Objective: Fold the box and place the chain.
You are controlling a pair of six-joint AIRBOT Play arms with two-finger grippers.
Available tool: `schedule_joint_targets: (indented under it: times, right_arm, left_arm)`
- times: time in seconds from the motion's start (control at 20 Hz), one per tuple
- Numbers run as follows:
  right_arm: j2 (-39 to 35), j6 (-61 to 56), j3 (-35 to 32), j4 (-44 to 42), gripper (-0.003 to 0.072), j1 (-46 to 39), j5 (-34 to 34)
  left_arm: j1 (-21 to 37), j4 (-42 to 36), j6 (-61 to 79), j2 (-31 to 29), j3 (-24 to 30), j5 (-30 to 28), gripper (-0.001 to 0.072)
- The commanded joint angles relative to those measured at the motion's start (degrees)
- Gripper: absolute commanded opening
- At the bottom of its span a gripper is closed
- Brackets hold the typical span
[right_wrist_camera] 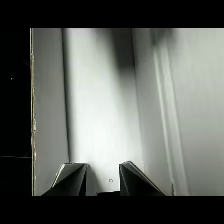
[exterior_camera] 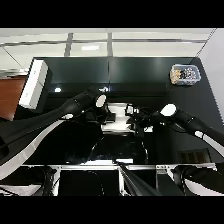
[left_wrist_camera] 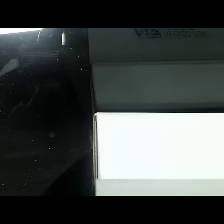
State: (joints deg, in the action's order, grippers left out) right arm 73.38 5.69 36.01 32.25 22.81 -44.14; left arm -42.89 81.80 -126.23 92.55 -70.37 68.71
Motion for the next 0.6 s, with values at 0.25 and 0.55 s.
schedule_joint_targets:
  times: [0.25, 0.55]
  right_arm:
    - [0.09, -3.23, -0.02, -0.11, 0.0245, 0.07, -0.87]
    - [-5.84, -31.91, 1.14, 6.1, 0.0011, -9.38, -8.0]
  left_arm:
    - [0.02, -0.26, 0.02, 0.04, -0.07, -0.07, 0.0025]
    - [0.04, -0.2, 0.02, 0.04, -0.07, -0.22, 0.0025]
